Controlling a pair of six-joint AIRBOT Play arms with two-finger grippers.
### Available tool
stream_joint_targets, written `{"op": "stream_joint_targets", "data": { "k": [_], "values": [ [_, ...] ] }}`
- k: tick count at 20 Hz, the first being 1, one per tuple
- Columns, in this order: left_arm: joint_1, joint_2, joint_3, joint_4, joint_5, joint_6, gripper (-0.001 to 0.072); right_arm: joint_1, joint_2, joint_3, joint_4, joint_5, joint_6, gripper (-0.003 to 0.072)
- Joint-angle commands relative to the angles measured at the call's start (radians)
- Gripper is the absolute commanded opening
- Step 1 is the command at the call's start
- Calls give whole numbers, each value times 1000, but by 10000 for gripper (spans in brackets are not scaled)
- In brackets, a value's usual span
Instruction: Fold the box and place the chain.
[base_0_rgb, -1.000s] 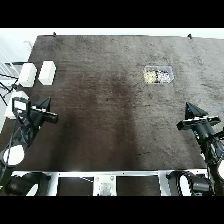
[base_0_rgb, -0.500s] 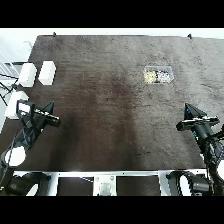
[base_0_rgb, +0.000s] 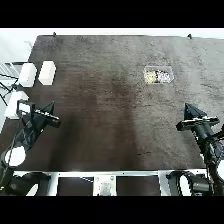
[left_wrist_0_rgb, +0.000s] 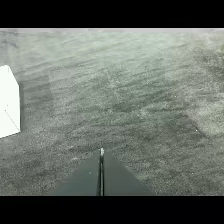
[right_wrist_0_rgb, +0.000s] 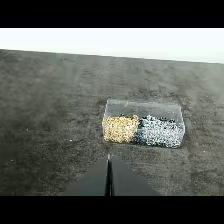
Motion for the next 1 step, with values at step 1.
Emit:
{"op": "stream_joint_targets", "data": {
  "k": [1],
  "values": [
    [0,1,0,1,0,0,19,0,0,0,0,0,0,12]
  ]
}}
